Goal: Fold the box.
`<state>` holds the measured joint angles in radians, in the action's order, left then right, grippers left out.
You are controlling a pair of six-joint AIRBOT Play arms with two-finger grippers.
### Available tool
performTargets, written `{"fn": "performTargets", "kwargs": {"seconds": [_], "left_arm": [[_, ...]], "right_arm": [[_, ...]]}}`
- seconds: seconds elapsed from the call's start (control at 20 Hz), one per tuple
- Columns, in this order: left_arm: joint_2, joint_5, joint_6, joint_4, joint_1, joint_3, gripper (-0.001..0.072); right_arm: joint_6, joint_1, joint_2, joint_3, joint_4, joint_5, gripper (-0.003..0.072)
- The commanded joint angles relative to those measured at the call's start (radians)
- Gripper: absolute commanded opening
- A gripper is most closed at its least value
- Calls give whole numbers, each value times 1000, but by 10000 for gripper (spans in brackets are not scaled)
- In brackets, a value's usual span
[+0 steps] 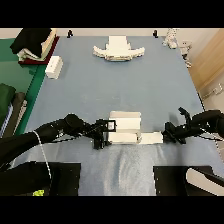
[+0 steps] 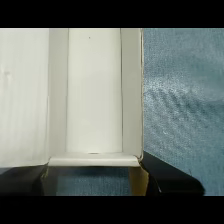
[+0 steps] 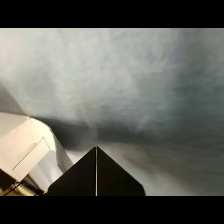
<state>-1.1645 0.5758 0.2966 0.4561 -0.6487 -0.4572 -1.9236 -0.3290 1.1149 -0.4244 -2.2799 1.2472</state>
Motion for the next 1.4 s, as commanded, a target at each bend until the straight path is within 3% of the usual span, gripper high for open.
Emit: {"fn": "performTargets", "kwargs": {"seconds": [0.0,0.55,0.65,0.75,0.9,1.1,1.35], "left_arm": [[0,0,0,0,0,0,460],[0,0,0,0,0,0,460],[0,0,0,0,0,0,461],[0,0,0,0,0,0,460],[0,0,0,0,0,0,461],[0,0,0,0,0,0,460],[0,0,0,0,0,0,461]], "right_arm": [[-61,26,-8,37,-109,3,2],[-52,238,-111,-23,-187,-13,12],[-36,240,-149,-37,-187,-2,327],[-21,267,-177,-38,-187,-2,454],[-21,369,-186,-37,-185,-62,467],[91,537,-185,-42,-105,-237,443],[459,746,-185,-130,222,-308,440]]}}
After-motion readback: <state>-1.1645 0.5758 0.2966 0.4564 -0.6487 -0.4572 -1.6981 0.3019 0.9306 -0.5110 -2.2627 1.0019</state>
